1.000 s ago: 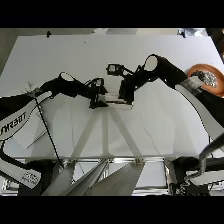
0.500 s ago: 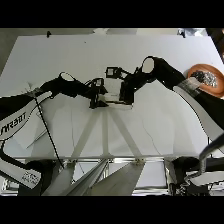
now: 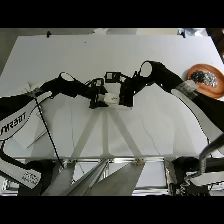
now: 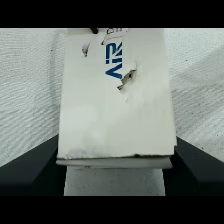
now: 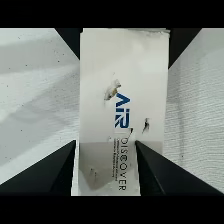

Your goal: Fold the box and place the chain.

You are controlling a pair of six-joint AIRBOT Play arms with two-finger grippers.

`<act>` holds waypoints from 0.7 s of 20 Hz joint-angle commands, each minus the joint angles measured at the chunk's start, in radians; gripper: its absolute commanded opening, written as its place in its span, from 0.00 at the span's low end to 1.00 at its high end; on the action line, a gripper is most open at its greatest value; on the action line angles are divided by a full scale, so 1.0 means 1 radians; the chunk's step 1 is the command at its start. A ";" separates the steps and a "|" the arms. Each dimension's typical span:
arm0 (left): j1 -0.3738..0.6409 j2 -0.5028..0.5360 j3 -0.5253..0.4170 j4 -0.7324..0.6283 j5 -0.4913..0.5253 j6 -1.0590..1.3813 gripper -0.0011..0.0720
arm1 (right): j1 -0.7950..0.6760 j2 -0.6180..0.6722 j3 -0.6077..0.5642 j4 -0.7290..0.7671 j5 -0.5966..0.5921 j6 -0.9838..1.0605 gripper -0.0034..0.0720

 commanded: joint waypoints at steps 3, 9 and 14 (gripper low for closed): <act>0.000 0.000 0.001 -0.001 0.001 -0.002 0.39 | 0.002 0.014 -0.009 -0.011 0.001 0.001 0.59; 0.000 0.001 0.001 -0.001 0.001 -0.002 0.39 | -0.001 0.122 -0.009 0.000 -0.021 0.082 0.59; 0.000 0.001 0.001 -0.001 0.001 -0.001 0.39 | -0.001 0.133 -0.016 0.069 -0.077 0.333 0.06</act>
